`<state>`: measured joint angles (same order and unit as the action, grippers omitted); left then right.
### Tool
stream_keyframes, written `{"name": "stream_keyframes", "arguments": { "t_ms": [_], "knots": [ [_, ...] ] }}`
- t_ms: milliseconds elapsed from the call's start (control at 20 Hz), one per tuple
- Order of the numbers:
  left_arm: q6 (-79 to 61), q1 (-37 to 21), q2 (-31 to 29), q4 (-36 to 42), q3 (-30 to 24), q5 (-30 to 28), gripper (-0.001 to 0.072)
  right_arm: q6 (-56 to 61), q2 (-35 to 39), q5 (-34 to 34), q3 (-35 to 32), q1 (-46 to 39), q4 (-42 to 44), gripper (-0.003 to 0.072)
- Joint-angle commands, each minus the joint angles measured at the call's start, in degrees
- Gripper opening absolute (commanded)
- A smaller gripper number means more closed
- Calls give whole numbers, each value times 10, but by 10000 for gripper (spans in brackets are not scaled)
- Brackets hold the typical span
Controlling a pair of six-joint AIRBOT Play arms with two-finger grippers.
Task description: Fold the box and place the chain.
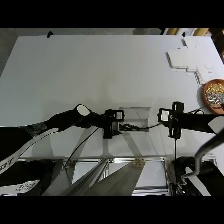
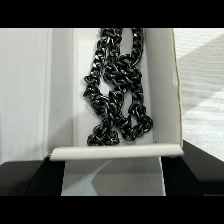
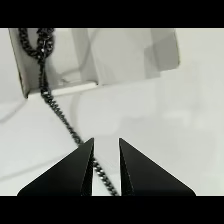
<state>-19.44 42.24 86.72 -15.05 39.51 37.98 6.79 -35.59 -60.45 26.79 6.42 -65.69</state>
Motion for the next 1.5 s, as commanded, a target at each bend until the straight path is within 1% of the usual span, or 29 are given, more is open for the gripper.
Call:
{"name": "stream_keyframes", "arguments": {
  "t_ms": [0, 100, 300, 500, 700, 750, 800, 850, 1000, 1200, 1350, 1450],
  "knots": [
    [0, 0, 0, 0, 0, 0, 253, -57, -44, -17, -13, -17, 26, 182],
    [0, 0, 0, 0, 0, 0, 253, -81, -94, -13, -26, -9, 21, 182],
    [0, 0, 0, 0, 0, 0, 253, -88, -161, 32, -30, -4, 13, 182],
    [0, 0, 0, 0, 0, 0, 253, -114, -191, 68, -30, -4, 23, 182],
    [0, 0, 0, 0, 0, 0, 253, -118, -217, 74, -30, -4, 32, 175],
    [0, 0, 0, 0, 0, 0, 253, -118, -222, 76, -30, -4, 32, 153],
    [0, 0, 0, 0, 0, 0, 253, -118, -222, 76, -30, -4, 32, 106],
    [0, 0, 0, 0, 0, 0, 253, -118, -221, 76, -30, -4, 32, 13],
    [0, 0, 0, 0, 0, 0, 253, -111, -194, 59, -30, 1, 29, 16],
    [0, 0, 0, 0, 0, 0, 253, -109, -95, 37, -30, 33, 38, 15],
    [0, 0, 0, 0, 0, 0, 253, -65, -19, 27, -30, 71, 112, 16],
    [0, 0, 0, 0, 0, 0, 253, -66, 13, 32, -30, 82, 160, 16]
  ]
}}
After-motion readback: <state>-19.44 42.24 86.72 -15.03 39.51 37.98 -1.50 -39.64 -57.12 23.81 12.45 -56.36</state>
